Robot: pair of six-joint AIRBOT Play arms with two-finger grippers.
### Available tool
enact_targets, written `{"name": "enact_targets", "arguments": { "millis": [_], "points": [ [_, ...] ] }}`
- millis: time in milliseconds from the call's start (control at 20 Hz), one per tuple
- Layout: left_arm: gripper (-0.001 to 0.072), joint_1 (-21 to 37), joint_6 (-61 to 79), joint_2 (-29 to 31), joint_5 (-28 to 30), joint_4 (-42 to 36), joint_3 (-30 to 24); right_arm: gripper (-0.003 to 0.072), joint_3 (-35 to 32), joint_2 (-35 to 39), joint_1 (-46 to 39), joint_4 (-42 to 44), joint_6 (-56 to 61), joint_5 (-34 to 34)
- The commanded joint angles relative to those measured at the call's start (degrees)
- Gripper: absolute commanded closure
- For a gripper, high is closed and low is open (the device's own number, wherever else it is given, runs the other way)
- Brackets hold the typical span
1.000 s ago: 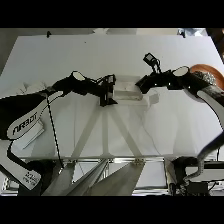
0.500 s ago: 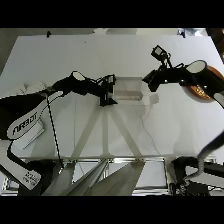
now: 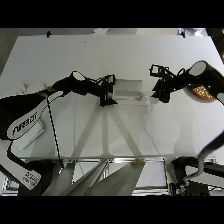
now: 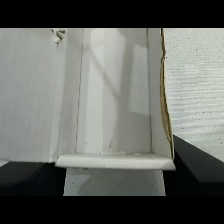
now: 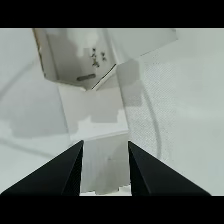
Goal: Fold the box and place the chain.
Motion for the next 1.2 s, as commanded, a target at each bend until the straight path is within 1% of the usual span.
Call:
{"name": "enact_targets", "arguments": {
  "millis": [0, 150, 350, 500, 600, 750, 1000, 1100, 1150],
  "points": [
    [0.0426, 0.04, 0.02, 0.04, 0.02, 0.00, 0.07, 0.0366, -0.02, -0.33, -0.04, -1.33, -8.09, 0.98],
    [0.0426, 0.04, 0.02, 0.04, 0.00, -0.02, 0.07, 0.0366, -0.02, -0.33, -0.04, -0.26, -8.81, 0.04],
    [0.0426, 0.04, 0.02, 0.04, 0.00, 0.00, 0.07, 0.0369, -0.02, -0.79, 0.33, 5.95, -10.40, -0.70],
    [0.0426, 0.04, 0.02, 0.04, 0.02, -0.02, 0.07, 0.0371, -0.02, -1.90, 2.93, 5.44, -12.11, -2.45],
    [0.0426, 0.04, 0.02, 0.04, 0.02, 0.00, 0.07, 0.0371, -0.02, -3.21, 4.68, 5.44, -12.09, -4.92],
    [0.0426, 0.04, 0.02, 0.04, 0.02, -0.02, 0.07, 0.0373, -0.02, -5.31, 6.05, 5.38, -12.09, -5.75],
    [0.0426, 0.04, 0.00, 0.04, 0.00, 0.00, 0.07, 0.0464, -0.02, -6.45, 6.25, 4.39, -12.07, -5.46],
    [0.0426, 0.04, 0.02, 0.04, 0.00, 0.00, 0.07, 0.0481, -0.02, -6.45, 6.25, 4.46, -12.07, -4.87],
    [0.0426, 0.04, 0.02, 0.04, 0.02, -0.02, 0.07, 0.0531, -0.02, -6.45, 6.25, 4.50, -12.07, -4.28]
  ]
}}
